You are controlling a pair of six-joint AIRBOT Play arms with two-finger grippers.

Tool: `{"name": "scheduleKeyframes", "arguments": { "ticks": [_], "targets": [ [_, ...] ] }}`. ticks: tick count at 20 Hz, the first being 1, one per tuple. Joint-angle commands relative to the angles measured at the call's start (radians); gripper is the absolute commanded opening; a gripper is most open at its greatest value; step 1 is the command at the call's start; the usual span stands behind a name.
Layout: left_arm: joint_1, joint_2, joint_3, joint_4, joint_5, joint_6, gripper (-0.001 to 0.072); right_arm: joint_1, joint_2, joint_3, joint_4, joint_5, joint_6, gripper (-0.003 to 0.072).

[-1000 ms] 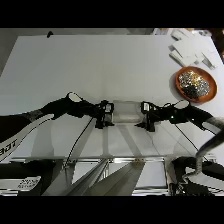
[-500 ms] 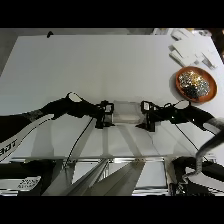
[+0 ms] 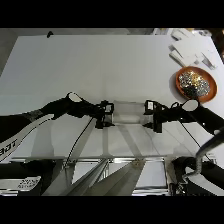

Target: Fold the box and place the chain.

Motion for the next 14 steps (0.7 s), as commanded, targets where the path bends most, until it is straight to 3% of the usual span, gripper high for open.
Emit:
{"name": "scheduleKeyframes", "arguments": {
  "ticks": [1,4,9,10,12,13,14],
  "targets": [
    [0.0,0.0,0.0,-0.001,0.002,-0.001,0.0195,-0.035,0.085,0.001,-0.038,0.061,0.077,0.0527],
    [0.0,0.0,0.0,-0.001,0.002,0.0,0.0195,-0.048,0.191,0.001,-0.012,0.069,0.104,0.0526],
    [0.0,0.0,0.0,-0.001,0.003,0.0,0.0195,-0.045,0.262,0.001,0.247,0.131,0.163,0.051],
    [0.0,0.0,0.0,-0.001,0.003,-0.001,0.0195,-0.037,0.261,0.001,0.28,0.13,0.162,0.0412],
    [0.0,0.0,0.0,-0.001,0.002,-0.001,0.0195,-0.023,0.26,0.001,0.286,0.1,0.162,0.0123],
    [0.0,0.0,0.0,-0.001,0.002,-0.001,0.0195,-0.02,0.258,0.001,0.286,0.066,0.162,0.005],
    [0.0,0.0,0.0,-0.001,0.002,-0.001,0.0195,-0.02,0.252,0.001,0.3,0.019,0.158,0.0034]
  ]
}}
